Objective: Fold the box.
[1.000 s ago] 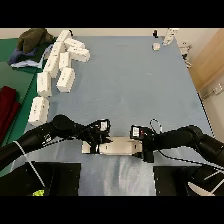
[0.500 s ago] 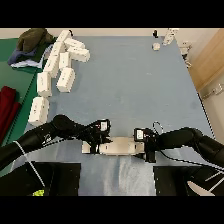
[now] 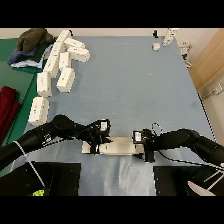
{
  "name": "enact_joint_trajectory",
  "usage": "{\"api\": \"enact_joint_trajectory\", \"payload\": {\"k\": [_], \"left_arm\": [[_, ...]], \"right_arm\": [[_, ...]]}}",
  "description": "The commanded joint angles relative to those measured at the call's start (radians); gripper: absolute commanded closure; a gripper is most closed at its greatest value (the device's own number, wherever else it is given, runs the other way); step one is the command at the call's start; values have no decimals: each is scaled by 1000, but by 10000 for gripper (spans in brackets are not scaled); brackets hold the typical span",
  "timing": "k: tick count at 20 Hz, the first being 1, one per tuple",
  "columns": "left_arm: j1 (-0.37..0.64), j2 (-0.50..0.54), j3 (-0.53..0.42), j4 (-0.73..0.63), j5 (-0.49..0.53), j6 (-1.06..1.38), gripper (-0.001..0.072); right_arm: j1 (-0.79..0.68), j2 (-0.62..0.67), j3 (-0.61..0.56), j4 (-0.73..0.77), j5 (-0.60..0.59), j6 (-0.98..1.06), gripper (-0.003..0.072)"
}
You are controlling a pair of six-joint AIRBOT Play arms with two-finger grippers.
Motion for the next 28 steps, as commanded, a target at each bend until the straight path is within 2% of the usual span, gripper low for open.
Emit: {"api": "enact_joint_trajectory", "payload": {"k": [1, 4, 5, 8, 9, 10, 20, 22, 23, 24, 25, 28], "left_arm": [[1, 0, 0, 0, 0, 0, 695], [1, 0, 0, 0, 0, 0, 695], [1, 0, 0, 0, 0, 0, 695], [1, 0, 0, 0, 0, 0, 695], [1, 0, 0, 0, 0, 0, 695], [1, 0, 0, 0, 0, 0, 695], [1, 0, 0, 0, 0, 0, 695], [1, 0, 0, 0, 0, 0, 695], [1, 0, 0, 0, 0, 0, 695], [1, 0, 0, 0, 0, 0, 695], [1, 0, 0, 0, 0, 0, 695], [1, 0, 0, 0, 0, 0, 695]], "right_arm": [[2, -27, 0, -4, 26, -3, -27], [2, -28, 0, -5, 25, -3, -19], [2, -28, 0, -5, 24, -3, 43], [2, -29, -1, -13, 26, -3, 78], [2, -34, -1, -12, 25, -3, 139], [2, -40, -1, -12, 26, -3, 162], [2, -53, -1, -13, 28, -3, 179], [2, -53, -1, -13, 28, -3, 173], [2, -51, 0, -12, 28, -3, 125], [2, -42, 0, -11, 29, -1, 14], [2, -31, 0, -11, 27, 2, -30], [2, -18, 0, -12, 28, 9, -20]]}}
